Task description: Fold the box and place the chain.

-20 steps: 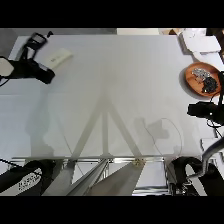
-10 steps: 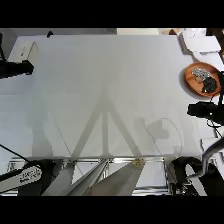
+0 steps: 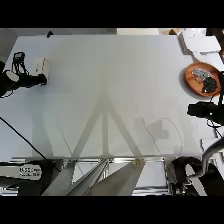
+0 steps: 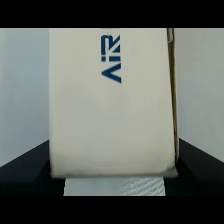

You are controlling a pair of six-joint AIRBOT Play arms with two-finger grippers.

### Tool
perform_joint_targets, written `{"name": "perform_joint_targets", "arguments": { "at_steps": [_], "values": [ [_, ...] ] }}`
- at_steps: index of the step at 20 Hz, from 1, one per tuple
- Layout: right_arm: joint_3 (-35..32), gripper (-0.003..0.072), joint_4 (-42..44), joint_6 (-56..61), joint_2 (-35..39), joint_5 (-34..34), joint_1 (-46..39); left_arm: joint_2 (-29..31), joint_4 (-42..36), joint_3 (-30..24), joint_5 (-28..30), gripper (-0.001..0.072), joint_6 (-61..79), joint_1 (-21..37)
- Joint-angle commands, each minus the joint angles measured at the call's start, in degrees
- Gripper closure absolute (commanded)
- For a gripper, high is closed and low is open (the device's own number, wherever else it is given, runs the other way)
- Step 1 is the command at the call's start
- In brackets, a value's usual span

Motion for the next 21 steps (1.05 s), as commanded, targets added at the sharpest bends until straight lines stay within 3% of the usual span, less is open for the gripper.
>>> {"name": "perform_joint_targets", "arguments": {
  "at_steps": [1, 2, 3, 14, 21],
  "values": [
    [0.04, 0.0677, 0.0, 0.0, 0.0, 0.02, -0.04, -0.81, 4.13, 0.02, -4.35, 0.0135, 0.22, -0.04],
    [0.04, 0.0677, 0.0, 0.0, 0.0, 0.02, -0.04, 0.04, 6.14, 0.02, -5.81, 0.0023, 0.2, -0.04],
    [0.04, 0.0677, 0.0, 0.0, 0.0, 0.02, -0.04, 1.4, 7.69, 0.02, -7.45, 0.0014, 0.22, -0.02],
    [0.04, 0.0677, 0.0, 0.0, 0.0, 0.02, -0.04, 27.76, 5.2, 0.02, -12.59, 0.0015, 3.65, -0.07],
    [0.04, 0.0677, 0.0, 0.0, 0.0, 0.02, -0.04, 33.4, 2.54, 0.02, -12.55, 0.0014, 3.63, -0.07]
  ]
}}
